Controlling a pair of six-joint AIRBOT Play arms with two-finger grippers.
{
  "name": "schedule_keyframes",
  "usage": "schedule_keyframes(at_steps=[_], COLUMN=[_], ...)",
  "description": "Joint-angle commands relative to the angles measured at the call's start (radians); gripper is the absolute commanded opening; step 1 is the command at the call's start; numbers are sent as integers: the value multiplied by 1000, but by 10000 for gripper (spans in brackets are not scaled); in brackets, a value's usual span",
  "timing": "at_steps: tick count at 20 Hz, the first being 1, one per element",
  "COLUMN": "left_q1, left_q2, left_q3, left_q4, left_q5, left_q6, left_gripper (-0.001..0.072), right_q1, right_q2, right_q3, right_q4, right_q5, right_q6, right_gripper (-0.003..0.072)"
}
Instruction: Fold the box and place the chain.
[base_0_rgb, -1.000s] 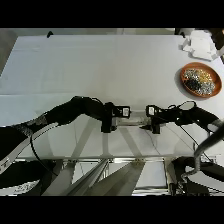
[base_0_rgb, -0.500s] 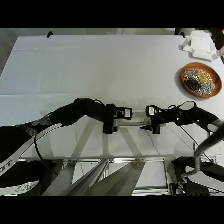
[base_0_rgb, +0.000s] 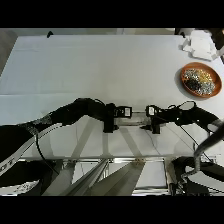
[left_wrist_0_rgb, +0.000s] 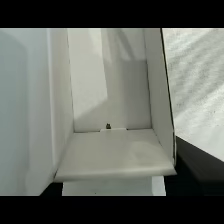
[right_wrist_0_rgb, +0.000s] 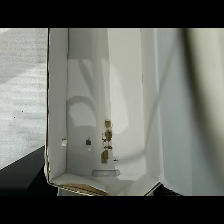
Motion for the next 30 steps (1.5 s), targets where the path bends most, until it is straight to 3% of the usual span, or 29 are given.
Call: schedule_keyframes(at_steps=[1, 3, 4, 5, 20, 21, 22, 25, 26, 30], left_q1=[28, 47, 50, 50, 13, 13, 13, 13, 13, 9], left_q2=[0, 0, 0, 1, 2, 0, 0, -1, -5, -12], left_q3=[0, -1, -3, -9, -34, -34, -34, -36, -36, -36], left_q4=[-6, -9, -10, -18, -107, -107, -107, -106, -106, -106], left_q5=[26, 47, 54, 53, -45, -44, -44, -43, -42, -40], left_q6=[-3, -2, -2, -2, 1, 0, 1, 1, 1, 0], left_gripper=[582, 602, 684, 697, 694, 685, 619, 590, 519, 359], right_q1=[0, 0, 0, 0, 0, 0, 0, 0, 0, 0], right_q2=[1, 1, 1, 1, 1, 1, 1, 1, 1, 1], right_q3=[0, 0, 0, 0, 0, 0, 0, 0, 0, 0], right_q4=[0, 0, 0, 0, 0, 0, 0, 0, 0, 0], right_q5=[0, 0, 0, 0, 0, 0, 0, 0, 0, 0], right_q6=[0, 0, 0, 0, 0, 0, 0, 0, 0, 0], right_gripper=[420, 420, 420, 420, 420, 420, 420, 420, 420, 420])
